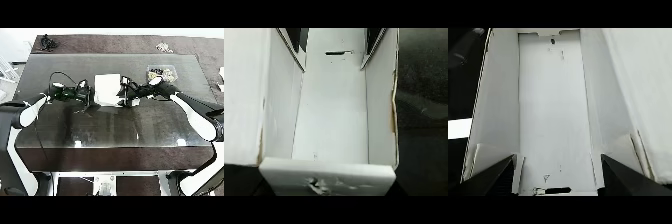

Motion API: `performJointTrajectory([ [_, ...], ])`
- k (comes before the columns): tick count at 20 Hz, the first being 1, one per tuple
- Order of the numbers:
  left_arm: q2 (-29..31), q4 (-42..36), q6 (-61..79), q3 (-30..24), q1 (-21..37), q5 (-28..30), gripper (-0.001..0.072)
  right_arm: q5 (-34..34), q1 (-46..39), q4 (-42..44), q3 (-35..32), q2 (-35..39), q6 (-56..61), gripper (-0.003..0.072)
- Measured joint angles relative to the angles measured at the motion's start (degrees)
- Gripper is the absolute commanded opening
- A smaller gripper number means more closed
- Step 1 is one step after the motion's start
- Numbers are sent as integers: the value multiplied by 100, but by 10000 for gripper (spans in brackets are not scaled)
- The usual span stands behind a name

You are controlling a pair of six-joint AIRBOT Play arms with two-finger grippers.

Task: Fold the box and place the chain.

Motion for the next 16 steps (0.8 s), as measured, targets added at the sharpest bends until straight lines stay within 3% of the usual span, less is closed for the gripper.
performJointTrajectory([
  [1, 0, 0, 0, 0, 0, 0, 462, 7, 0, -7, 0, -4, -22, 622],
  [3, -2, 0, 0, 0, 0, -2, 462, 17, 2, -142, -4, -13, -46, 81],
  [4, -2, 0, -2, -2, -9, -17, 462, 74, -15, -275, -13, -20, 11, 13],
  [11, -2, -2, -2, -2, -11, -11, 462, 365, -363, -726, -9, 503, 977, 11],
  [16, -2, -2, -2, -2, -11, -7, 462, 417, -514, -1235, -2, 1060, 2334, 9],
])
